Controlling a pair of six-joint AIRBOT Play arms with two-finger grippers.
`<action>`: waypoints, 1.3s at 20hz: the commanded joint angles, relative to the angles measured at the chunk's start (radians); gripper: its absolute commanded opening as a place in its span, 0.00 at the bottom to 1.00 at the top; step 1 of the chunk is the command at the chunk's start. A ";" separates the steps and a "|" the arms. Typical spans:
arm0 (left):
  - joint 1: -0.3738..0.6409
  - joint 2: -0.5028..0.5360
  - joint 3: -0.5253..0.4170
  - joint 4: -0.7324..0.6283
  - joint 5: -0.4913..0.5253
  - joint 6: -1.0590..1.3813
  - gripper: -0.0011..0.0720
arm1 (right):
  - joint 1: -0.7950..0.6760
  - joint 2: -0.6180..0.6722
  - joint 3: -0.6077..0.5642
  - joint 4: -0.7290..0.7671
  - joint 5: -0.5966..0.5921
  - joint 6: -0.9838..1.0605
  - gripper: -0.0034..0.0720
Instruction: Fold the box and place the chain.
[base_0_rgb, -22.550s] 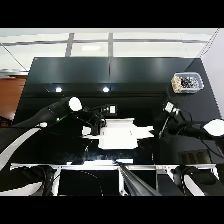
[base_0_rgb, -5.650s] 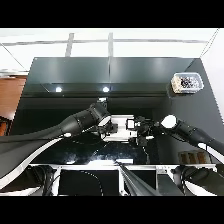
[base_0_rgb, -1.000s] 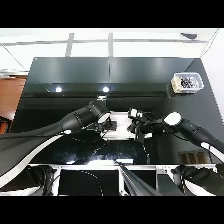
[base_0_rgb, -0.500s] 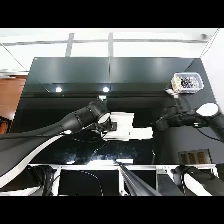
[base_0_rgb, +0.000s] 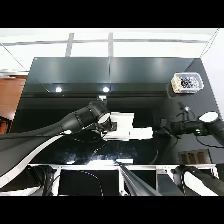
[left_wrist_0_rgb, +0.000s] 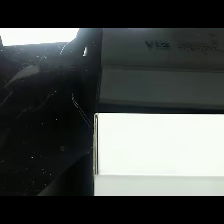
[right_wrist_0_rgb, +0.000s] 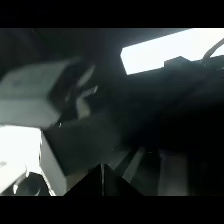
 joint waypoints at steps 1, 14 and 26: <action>0.000 -0.001 0.000 0.000 0.000 0.000 0.05 | 0.128 -0.097 -0.014 0.165 0.004 -0.086 0.06; 0.000 -0.001 0.000 0.000 0.000 0.000 0.05 | 0.225 -0.142 0.167 0.272 0.184 -0.208 0.75; 0.000 -0.001 0.000 0.000 0.000 0.000 0.05 | 0.506 -0.143 0.291 0.089 0.000 0.036 0.71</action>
